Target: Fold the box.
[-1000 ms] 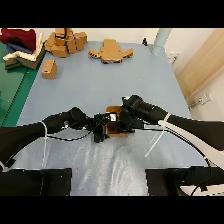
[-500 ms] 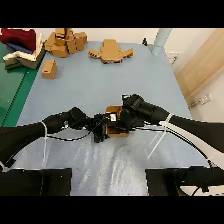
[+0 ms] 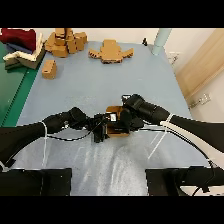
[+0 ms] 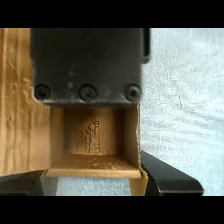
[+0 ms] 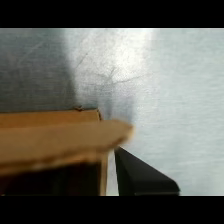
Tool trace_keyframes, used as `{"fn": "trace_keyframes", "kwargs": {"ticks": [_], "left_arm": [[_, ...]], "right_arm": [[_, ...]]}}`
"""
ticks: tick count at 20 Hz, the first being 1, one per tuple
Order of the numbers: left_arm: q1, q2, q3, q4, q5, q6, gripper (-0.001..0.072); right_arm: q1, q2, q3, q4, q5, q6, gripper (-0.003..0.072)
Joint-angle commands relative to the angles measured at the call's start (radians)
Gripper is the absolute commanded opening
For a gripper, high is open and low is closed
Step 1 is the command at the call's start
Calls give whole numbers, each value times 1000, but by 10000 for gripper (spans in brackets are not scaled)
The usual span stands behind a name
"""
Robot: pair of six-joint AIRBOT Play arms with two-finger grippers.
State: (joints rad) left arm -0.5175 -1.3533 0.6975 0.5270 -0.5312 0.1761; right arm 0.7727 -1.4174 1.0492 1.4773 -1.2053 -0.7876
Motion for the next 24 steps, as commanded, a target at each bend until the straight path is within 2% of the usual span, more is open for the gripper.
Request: {"fn": "trace_keyframes", "kwargs": {"ticks": [1, 8, 11, 13, 15, 18, 20, 22, 24], "left_arm": [[0, 0, 0, 0, 0, 0, 325], [0, 0, 0, 0, 0, 0, 324], [0, 0, 0, 0, 0, 0, 324], [0, 0, 0, 0, 0, 0, 324], [0, 0, 0, 0, 0, 0, 324], [0, 0, 0, 0, 0, 0, 324], [0, 0, 0, 0, 0, 0, 324], [0, 0, 0, 0, 0, 0, 324], [0, 0, 0, 0, 0, 0, 324]], "right_arm": [[0, 31, 1, 58, -12, -29, 409], [-27, 186, 1, 72, -88, -32, 407], [-72, 201, 1, 60, -135, -36, 349], [-89, 206, 1, 35, -142, -51, 136], [-119, 203, 0, 7, -142, -71, 3], [-244, 183, 0, 66, -111, -187, 2], [-389, 145, 1, 246, -42, -360, 2], [-581, 72, 1, 613, -7, -613, 3], [-735, -28, 1, 943, -29, -830, 3]]}}
